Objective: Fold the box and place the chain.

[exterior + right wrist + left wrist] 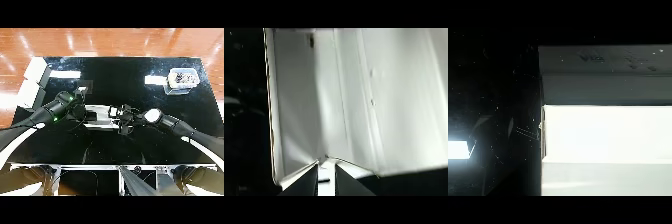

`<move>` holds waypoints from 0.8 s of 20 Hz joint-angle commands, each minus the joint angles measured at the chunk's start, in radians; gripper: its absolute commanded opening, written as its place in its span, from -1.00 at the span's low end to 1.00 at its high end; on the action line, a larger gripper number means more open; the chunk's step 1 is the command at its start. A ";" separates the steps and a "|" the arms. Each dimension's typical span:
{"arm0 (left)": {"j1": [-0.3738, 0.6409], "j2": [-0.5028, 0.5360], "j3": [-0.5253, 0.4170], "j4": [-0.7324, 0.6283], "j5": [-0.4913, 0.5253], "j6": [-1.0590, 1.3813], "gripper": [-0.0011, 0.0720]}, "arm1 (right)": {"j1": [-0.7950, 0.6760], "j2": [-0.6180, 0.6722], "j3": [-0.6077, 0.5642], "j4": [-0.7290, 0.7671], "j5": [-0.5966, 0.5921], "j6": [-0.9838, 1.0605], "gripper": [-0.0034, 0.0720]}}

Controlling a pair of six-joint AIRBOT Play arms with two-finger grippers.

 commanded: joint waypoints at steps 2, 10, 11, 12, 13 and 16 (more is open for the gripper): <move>-0.001 -0.001 -0.001 -0.015 -0.002 0.001 -0.91 | 0.038 -0.022 0.001 0.049 -0.043 -0.032 -0.56; 0.000 -0.001 -0.001 -0.031 -0.002 0.018 -0.91 | 0.038 -0.027 0.001 0.089 -0.045 -0.032 0.26; 0.000 -0.001 -0.001 -0.031 -0.002 0.018 -0.91 | 0.038 -0.027 0.001 0.089 -0.046 -0.032 0.06; 0.000 -0.001 -0.001 -0.032 -0.002 0.018 -0.91 | 0.038 -0.027 0.001 0.089 -0.045 -0.032 -0.24; 0.000 -0.001 -0.001 -0.032 -0.002 0.018 -0.91 | 0.038 -0.027 0.001 0.090 -0.046 -0.032 -0.23; 0.000 -0.001 -0.001 -0.035 -0.003 0.018 -0.91 | 0.037 -0.027 0.001 0.088 -0.047 -0.032 0.28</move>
